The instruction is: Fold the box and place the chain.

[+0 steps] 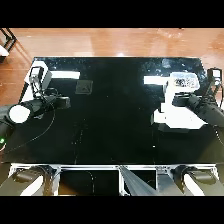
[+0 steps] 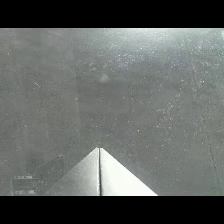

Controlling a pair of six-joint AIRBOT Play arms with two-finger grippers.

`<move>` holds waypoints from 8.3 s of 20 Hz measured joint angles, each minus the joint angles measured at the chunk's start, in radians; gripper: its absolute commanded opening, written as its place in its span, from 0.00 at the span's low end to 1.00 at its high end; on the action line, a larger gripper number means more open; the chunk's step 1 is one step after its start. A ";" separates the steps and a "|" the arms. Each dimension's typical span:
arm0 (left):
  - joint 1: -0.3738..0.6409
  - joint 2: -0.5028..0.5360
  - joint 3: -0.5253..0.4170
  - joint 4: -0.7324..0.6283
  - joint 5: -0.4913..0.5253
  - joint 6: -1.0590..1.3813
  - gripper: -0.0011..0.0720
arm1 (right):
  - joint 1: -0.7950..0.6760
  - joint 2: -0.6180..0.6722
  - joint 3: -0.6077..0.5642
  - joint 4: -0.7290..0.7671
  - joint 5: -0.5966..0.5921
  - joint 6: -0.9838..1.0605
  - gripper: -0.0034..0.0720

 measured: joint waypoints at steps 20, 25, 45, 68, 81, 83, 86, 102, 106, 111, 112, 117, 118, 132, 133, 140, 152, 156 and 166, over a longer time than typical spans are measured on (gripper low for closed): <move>-0.034 0.000 0.000 0.000 -0.001 0.031 0.55 | 0.000 0.000 0.000 0.005 0.023 0.000 0.07; -0.041 -0.008 0.000 0.000 0.001 0.038 0.89 | 0.000 0.000 0.000 0.006 0.103 0.000 0.07; -0.042 -0.024 0.000 0.000 0.000 0.038 0.88 | -0.996 -0.269 0.294 -0.144 -0.436 0.166 0.97; -0.042 -0.024 0.000 0.000 0.000 0.038 0.88 | -0.930 -1.140 0.862 0.171 -1.266 -0.337 0.74; -0.042 -0.024 0.000 0.000 -0.025 0.038 0.88 | -0.899 -1.146 0.863 0.232 -1.316 -0.389 0.07; -0.042 -0.024 0.000 0.000 -0.026 0.038 0.88 | -0.891 -1.140 0.850 0.255 -1.328 -0.396 0.07; -0.042 -0.024 0.000 0.000 -0.026 0.038 0.88 | -0.867 -1.104 0.781 0.284 -1.336 -0.405 0.07; -0.096 -0.053 0.000 -0.079 -0.026 0.038 0.88 | -0.233 -0.336 0.165 0.413 -0.856 -0.416 0.07; -0.098 -0.118 0.000 -0.203 -0.074 0.082 0.88 | -0.004 -0.194 0.013 0.424 -0.612 -0.351 0.07; -0.097 -0.240 0.009 -0.392 -0.146 0.288 0.88 | 0.226 -0.147 -0.071 0.428 -0.379 -0.271 0.07; -0.097 -0.264 0.010 -0.439 -0.154 0.354 0.88 | 0.253 -0.143 -0.077 0.428 -0.353 -0.259 0.07; -0.098 -0.396 0.013 -0.719 -0.211 0.721 0.88 | 0.310 -0.137 -0.090 0.427 -0.294 -0.224 0.07; -0.098 -0.420 0.016 -0.752 -0.220 0.776 0.88 | 0.314 -0.137 -0.091 0.427 -0.288 -0.221 0.07; -0.118 -0.679 0.202 -0.765 -0.507 1.040 0.60 | 0.326 -0.136 -0.093 0.409 -0.289 -0.211 0.07; -0.118 -0.687 0.206 -0.761 -0.517 1.042 0.60 | 0.326 -0.136 -0.093 0.408 -0.289 -0.211 0.07; -0.119 -0.707 0.222 -0.746 -0.539 1.049 0.05 | 0.326 -0.136 -0.093 0.407 -0.290 -0.207 0.89; -0.126 -0.655 0.295 -0.600 -0.644 1.114 0.04 | 0.019 -0.029 0.143 0.109 -0.612 -0.271 0.97; -0.179 -0.536 0.254 -0.557 -0.569 1.199 0.04 | -0.010 -0.008 0.174 0.064 -0.679 -0.385 0.97; -0.290 -0.457 0.111 -0.533 -0.350 1.487 0.04 | 0.122 -0.002 0.072 0.060 -0.647 -0.590 0.97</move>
